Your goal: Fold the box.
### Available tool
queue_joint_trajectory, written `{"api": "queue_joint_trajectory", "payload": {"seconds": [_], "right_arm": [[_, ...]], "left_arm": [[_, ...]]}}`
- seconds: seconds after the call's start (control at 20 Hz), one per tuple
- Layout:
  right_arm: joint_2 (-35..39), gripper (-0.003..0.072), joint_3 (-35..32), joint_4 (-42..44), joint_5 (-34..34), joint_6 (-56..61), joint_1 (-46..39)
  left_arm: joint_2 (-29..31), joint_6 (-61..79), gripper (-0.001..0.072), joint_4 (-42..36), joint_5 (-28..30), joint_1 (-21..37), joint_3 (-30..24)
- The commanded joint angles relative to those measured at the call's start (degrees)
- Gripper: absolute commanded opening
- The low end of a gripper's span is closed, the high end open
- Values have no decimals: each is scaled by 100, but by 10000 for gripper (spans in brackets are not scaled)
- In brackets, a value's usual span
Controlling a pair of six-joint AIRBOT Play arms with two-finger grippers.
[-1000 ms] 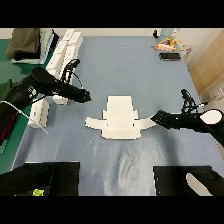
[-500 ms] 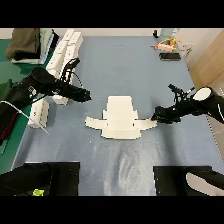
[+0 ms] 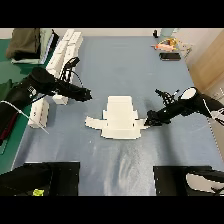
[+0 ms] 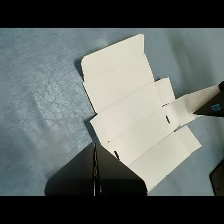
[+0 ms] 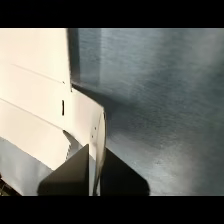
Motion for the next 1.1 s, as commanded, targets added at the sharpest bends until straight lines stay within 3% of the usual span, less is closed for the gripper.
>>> {"api": "queue_joint_trajectory", "payload": {"seconds": [0.0, 0.15, 0.45, 0.7, 0.75, 0.8, 0.85, 1.05], "right_arm": [[-2, 1, 79, 267, 164, -260, 146], [402, 0, 81, -98, 0, -229, 527], [1926, 0, -232, -1075, -1154, 562, 1668], [2468, 0, -660, -1572, -1325, 1239, 2210], [2465, 0, -807, -1561, -1375, 1322, 2234], [2465, 0, -957, -1552, -1427, 1335, 2234], [2468, 0, -1099, -1545, -1462, 1335, 2232], [2557, 0, -1263, -1419, -1456, 1329, 2245]], "left_arm": [[4, -4, 15, -162, -22, 2, 13], [4, -61, 16, -170, -74, 2, 13], [4, -61, 17, -168, -369, 11, 13], [4, -72, 19, -170, -627, 11, 13], [2, -109, 165, -168, -621, 11, 13], [2, -203, 475, -168, -612, 11, 13], [2, -304, 542, -166, -610, 13, 13], [9, -313, 542, -92, -675, 57, 13]]}}
